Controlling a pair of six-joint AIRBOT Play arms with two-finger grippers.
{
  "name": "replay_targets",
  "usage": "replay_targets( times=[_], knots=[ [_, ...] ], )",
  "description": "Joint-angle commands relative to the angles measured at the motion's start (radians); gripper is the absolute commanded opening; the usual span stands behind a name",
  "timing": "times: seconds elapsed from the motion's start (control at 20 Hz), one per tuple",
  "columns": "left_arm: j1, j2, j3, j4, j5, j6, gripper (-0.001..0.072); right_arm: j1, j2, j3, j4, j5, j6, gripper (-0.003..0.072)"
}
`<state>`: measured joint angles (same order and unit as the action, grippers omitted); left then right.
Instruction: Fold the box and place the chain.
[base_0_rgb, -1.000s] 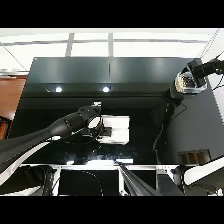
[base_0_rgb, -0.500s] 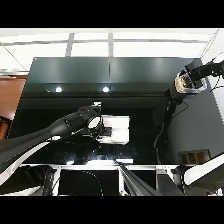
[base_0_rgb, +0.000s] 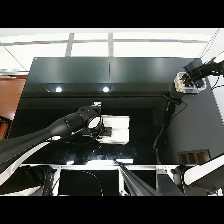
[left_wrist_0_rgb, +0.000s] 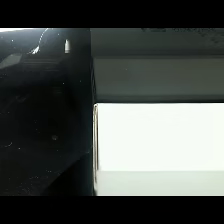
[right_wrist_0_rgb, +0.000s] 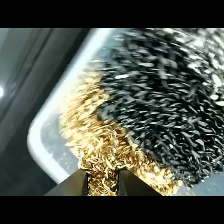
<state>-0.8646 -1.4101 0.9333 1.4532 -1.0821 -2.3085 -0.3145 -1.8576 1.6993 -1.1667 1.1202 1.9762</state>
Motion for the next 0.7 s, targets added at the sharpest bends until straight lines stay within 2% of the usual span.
replay_targets(
  times=[0.0,0.35,0.65],
  knots=[
    [0.000,0.000,0.001,0.000,0.000,0.000,0.0029,-0.007,0.090,0.002,0.006,-0.018,-0.209,0.0004],
    [0.000,0.000,0.001,0.000,0.000,0.000,0.0029,-0.016,0.393,0.003,0.026,-0.016,-0.386,0.0003],
    [0.000,0.000,0.001,0.000,0.000,0.000,0.0029,-0.016,0.628,0.020,0.209,-0.035,-0.510,0.0003]
  ],
)
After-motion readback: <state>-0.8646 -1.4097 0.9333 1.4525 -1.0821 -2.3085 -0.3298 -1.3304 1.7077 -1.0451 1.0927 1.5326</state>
